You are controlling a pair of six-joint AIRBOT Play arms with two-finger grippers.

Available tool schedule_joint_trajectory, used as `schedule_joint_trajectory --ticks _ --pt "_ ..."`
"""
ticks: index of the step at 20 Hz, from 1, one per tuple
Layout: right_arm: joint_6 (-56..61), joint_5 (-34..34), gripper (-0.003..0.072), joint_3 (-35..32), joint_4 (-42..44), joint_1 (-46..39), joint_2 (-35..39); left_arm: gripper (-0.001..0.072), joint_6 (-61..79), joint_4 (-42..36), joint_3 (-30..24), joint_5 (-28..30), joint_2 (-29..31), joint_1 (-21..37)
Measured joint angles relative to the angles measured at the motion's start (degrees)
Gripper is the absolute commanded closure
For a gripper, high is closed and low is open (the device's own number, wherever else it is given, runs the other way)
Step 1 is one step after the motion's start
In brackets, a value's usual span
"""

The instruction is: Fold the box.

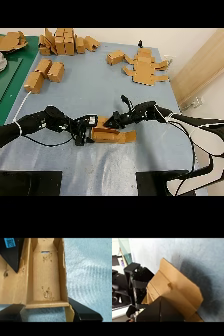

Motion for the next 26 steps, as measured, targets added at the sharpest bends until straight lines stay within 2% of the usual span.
schedule_joint_trajectory --ticks 8,11,14,18,19,20,21,22,25,26 --pt "0.6 1.5 0.0686 -0.3 -1.8 0.3 0.1 0.0330 0.0 0.0 0.0 0.0 0.0 0.0" --pt "-0.8 2.1 0.0686 -0.4 -3.0 0.1 2.6 0.0330 0.0 0.0 0.0 0.0 0.0 0.0" --pt "-2.9 1.9 0.0685 -0.5 -4.3 -1.0 9.9 0.0330 0.0 0.0 0.0 0.0 0.0 0.0" --pt "-4.1 0.6 0.0673 -3.5 -12.9 -1.8 24.7 0.0330 0.0 0.0 0.0 0.0 0.0 0.0" --pt "-4.1 0.1 0.0553 -4.9 -15.9 -1.6 28.6 0.0330 0.0 0.0 0.0 0.0 0.0 0.0" --pt "-4.3 0.0 0.0397 -6.2 -19.2 -1.2 31.9 0.0330 0.0 0.0 0.0 0.0 0.0 0.0" --pt "-4.7 -0.1 0.0341 -7.5 -22.9 -0.5 34.8 0.0330 0.0 0.0 0.0 0.0 0.0 0.0" --pt "-5.6 0.0 0.0294 -8.8 -26.9 0.4 37.2 0.0330 0.0 0.0 0.0 0.0 0.0 0.0" --pt "-11.6 4.1 0.0273 -11.9 -38.1 4.0 40.8 0.0330 0.0 0.0 0.0 0.0 0.0 0.0" --pt "-14.3 6.1 0.0236 -12.5 -40.8 5.2 41.0 0.0330 0.0 0.0 0.0 0.0 0.0 0.0"
